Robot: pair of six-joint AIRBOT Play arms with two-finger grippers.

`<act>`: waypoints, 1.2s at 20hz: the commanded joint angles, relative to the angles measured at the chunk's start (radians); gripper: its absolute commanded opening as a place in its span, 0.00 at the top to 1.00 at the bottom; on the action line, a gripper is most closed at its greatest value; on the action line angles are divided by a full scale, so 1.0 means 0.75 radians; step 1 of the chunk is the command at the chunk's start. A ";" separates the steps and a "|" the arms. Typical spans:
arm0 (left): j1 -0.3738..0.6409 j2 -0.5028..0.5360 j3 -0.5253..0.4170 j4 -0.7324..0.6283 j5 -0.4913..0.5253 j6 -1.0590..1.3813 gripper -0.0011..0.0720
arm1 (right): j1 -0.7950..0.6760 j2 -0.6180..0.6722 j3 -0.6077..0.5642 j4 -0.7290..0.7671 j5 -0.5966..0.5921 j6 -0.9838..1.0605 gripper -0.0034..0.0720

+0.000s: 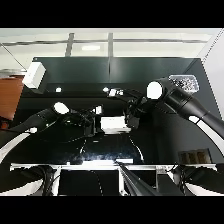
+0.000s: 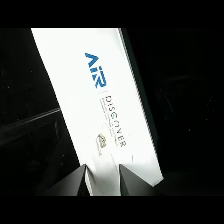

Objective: Fold the box and place the chain.

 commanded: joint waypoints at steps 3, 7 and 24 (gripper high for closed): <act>-0.001 -0.001 0.001 0.000 0.000 -0.001 0.31 | 0.004 -0.001 -0.001 -0.003 0.003 0.004 0.64; -0.001 -0.001 0.001 0.000 0.000 -0.001 0.31 | 0.005 -0.001 -0.001 -0.002 -0.004 0.004 0.64; -0.001 -0.001 0.001 0.000 0.000 -0.001 0.31 | 0.005 -0.004 -0.001 0.003 -0.028 0.004 0.64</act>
